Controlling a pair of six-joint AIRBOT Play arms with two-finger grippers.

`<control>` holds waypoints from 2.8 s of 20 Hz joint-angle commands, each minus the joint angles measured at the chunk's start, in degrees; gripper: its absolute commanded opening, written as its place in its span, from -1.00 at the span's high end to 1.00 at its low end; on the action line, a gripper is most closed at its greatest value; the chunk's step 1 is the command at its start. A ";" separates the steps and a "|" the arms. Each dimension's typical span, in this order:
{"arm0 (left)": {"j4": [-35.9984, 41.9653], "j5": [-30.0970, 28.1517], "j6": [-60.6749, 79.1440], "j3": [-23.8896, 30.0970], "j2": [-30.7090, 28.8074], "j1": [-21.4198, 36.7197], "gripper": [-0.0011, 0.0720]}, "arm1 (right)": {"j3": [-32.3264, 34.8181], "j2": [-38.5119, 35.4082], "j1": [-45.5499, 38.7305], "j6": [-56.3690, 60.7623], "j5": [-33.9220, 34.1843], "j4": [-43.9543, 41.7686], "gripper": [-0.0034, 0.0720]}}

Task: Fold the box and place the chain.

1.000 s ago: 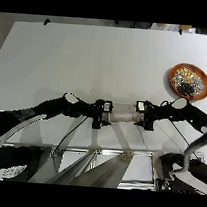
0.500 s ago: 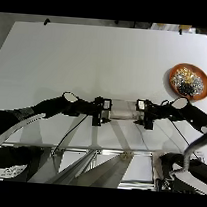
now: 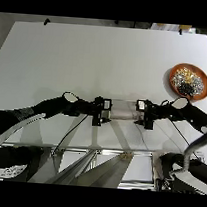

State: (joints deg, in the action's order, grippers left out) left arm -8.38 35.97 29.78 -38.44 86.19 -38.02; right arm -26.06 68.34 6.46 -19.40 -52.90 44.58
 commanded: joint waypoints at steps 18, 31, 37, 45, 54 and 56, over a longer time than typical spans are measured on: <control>0.00 0.07 -0.02 -0.04 0.04 0.07 0.12 | 0.00 0.00 0.02 0.02 -0.98 -0.02 -0.14; 0.00 0.09 -0.02 -0.04 0.04 0.07 0.12 | -0.02 -8.46 0.02 11.23 -0.66 8.63 -0.92; 0.00 0.09 -0.02 -0.04 0.04 0.07 0.12 | -0.02 -14.71 0.02 18.10 -3.37 14.21 -0.87; 0.00 0.26 -0.02 -0.04 0.04 0.07 0.12 | 0.00 -22.75 0.02 16.63 -2.93 -5.73 0.28; 0.00 0.26 -0.02 -0.04 0.04 0.07 0.12 | 0.00 -8.68 0.02 9.46 17.27 -20.83 0.87; 0.00 0.26 -0.02 -0.04 0.04 0.07 0.12 | 0.00 -4.37 0.02 8.35 17.94 -20.65 0.87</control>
State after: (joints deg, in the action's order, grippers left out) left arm -8.38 36.25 29.74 -38.50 86.21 -37.91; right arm -26.02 58.61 6.52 -9.54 -39.62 27.18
